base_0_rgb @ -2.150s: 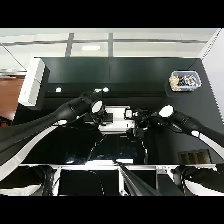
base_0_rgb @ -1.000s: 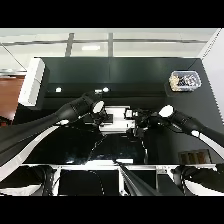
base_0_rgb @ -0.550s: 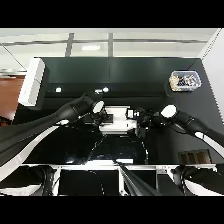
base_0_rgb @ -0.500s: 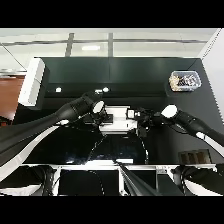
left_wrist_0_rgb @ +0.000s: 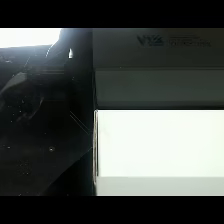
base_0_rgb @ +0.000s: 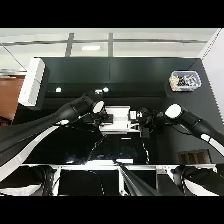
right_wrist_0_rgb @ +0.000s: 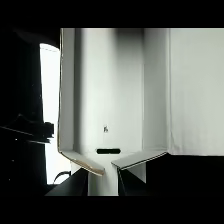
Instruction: Fold the box and place the chain.
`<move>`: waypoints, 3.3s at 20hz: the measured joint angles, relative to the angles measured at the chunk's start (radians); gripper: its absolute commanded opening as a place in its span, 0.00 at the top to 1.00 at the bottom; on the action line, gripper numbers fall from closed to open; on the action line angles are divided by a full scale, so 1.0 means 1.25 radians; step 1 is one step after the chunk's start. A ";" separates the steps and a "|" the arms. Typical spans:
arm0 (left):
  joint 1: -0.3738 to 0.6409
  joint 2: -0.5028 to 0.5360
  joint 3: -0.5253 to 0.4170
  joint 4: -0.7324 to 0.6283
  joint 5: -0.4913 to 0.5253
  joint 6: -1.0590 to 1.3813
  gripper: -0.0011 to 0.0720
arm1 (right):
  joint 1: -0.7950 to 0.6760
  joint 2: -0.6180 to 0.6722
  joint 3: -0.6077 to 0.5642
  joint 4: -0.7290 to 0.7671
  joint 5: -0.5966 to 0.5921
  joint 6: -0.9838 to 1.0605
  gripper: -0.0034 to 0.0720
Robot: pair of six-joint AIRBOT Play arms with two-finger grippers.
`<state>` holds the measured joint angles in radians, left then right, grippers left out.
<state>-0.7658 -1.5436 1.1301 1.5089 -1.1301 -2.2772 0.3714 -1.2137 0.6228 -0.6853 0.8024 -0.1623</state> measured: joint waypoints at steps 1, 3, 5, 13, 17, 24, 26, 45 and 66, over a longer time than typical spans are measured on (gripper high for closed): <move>0.000 0.000 0.000 0.000 0.000 0.000 0.94 | 0.001 -0.003 0.000 0.017 -0.001 0.003 0.69; 0.000 0.000 0.000 -0.002 -0.002 -0.001 0.94 | 0.009 -0.015 0.000 0.063 -0.008 0.009 0.69; 0.000 0.000 0.000 -0.002 -0.004 0.000 0.94 | 0.022 -0.027 0.000 0.110 -0.018 0.016 0.69; 0.000 0.000 0.000 -0.002 -0.002 0.000 0.94 | 0.038 -0.050 0.000 0.149 -0.036 0.089 0.36; 0.000 0.000 0.000 -0.003 0.000 0.000 0.94 | 0.040 -0.053 0.000 0.150 -0.032 0.115 0.41; 0.000 0.000 0.000 -0.003 0.003 -0.003 0.94 | -0.013 -0.007 0.025 0.092 0.016 0.364 0.93; 0.000 0.000 0.000 -0.003 0.000 -0.003 0.94 | -0.090 0.048 0.053 0.014 0.056 0.551 0.93; 0.001 0.000 0.000 -0.003 -0.005 -0.001 0.94 | -0.215 -0.046 -0.051 0.139 0.150 1.050 0.64; 0.001 0.000 0.000 -0.002 -0.005 -0.001 0.94 | -0.003 -0.057 0.150 -0.031 0.152 1.249 0.47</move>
<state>-0.7650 -1.5436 1.1301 1.5059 -1.1358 -2.2780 0.3676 -1.2850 0.8101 -0.7235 0.9928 1.3994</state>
